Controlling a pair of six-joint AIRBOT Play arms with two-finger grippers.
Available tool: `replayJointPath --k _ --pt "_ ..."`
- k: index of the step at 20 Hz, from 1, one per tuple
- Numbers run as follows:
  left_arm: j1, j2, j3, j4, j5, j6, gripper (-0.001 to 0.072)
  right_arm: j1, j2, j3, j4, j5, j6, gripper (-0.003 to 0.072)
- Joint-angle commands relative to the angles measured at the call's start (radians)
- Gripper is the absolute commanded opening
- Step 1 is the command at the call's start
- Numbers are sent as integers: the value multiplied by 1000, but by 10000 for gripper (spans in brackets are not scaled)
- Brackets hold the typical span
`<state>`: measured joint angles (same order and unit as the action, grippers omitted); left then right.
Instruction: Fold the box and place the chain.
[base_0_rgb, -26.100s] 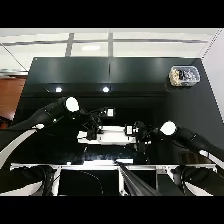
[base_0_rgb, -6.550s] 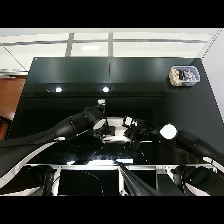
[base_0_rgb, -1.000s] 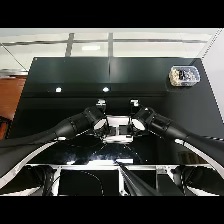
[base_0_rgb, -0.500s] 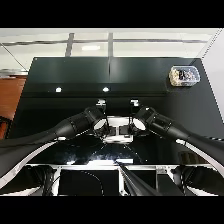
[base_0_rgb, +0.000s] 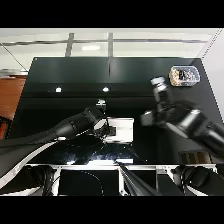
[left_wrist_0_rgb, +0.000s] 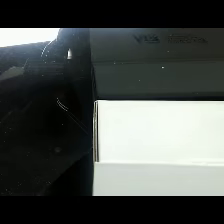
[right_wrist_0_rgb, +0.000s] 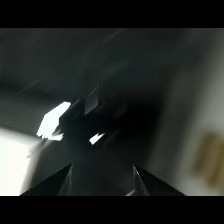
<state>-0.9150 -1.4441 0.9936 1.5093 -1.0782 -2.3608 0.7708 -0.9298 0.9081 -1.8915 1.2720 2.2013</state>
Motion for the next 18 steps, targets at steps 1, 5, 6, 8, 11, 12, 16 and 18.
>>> replayJointPath --k 1,5,6,8,11,12,16,18 --pt "0 -1 0 0 4 0 26 -136 95 -2 -338 52 -10 443" --pt "0 -1 0 -3 2 0 26 -499 90 -83 -277 -303 4 445" --pt "0 -1 0 -3 -2 0 26 -590 76 -106 -237 -418 16 589" --pt "0 -1 0 -3 -4 0 26 -738 5 -98 -52 -581 -25 714" --pt "0 -1 0 -3 -3 0 26 -876 -202 68 279 -628 -105 711" --pt "0 -1 0 -3 -4 0 27 -896 -289 163 337 -596 -114 706" --pt "0 -1 0 -3 -4 0 26 -912 -623 555 445 -365 -63 691" --pt "0 -1 0 -3 -3 0 26 -912 -747 703 452 -274 38 664"
